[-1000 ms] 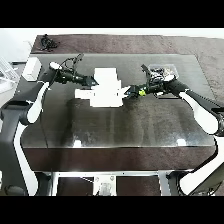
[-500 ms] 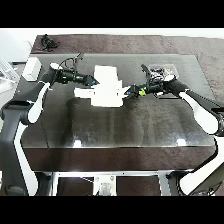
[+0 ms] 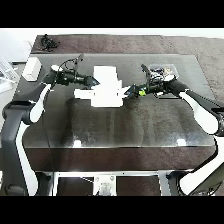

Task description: Fold the box and place the chain.

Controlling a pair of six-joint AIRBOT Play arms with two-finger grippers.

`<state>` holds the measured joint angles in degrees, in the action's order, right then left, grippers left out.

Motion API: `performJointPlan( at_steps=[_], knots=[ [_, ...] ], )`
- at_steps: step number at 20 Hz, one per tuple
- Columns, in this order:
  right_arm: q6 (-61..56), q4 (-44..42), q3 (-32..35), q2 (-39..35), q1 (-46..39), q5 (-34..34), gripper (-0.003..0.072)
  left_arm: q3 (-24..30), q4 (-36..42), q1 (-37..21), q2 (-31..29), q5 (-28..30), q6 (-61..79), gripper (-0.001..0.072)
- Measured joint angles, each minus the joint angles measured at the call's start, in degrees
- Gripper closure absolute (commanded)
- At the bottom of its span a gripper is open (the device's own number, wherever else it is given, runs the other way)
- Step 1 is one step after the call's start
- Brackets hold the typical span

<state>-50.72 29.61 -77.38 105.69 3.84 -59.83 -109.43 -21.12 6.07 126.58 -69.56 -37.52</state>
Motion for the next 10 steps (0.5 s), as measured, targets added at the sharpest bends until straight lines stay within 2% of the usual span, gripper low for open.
performJointPlan(
  at_steps=[1, 3, 6, 7, 10],
  knots=[
    [0.00, 0.07, 0.00, 0.00, 0.00, 0.00, 0.0684, 0.00, 0.11, -0.07, 0.13, -0.24, 0.13, 0.0493],
    [0.00, 0.17, 0.00, 0.00, 0.00, 0.00, 0.0684, 0.00, 0.39, -0.20, 0.26, -0.55, 0.33, 0.0537],
    [0.00, 0.28, 0.00, 0.00, 0.00, 0.00, 0.0684, 0.00, 0.48, -0.26, 0.37, -0.44, 0.44, 0.0541],
    [0.00, 0.39, 0.00, 0.00, 0.00, -0.02, 0.0684, 0.00, 0.50, -0.24, 0.39, -0.31, 0.52, 0.0678],
    [-0.02, 0.70, 0.13, -0.02, 0.00, 0.02, 0.0683, -0.02, 0.87, -0.28, 0.39, -0.96, 2.12, 0.0691]
  ],
)
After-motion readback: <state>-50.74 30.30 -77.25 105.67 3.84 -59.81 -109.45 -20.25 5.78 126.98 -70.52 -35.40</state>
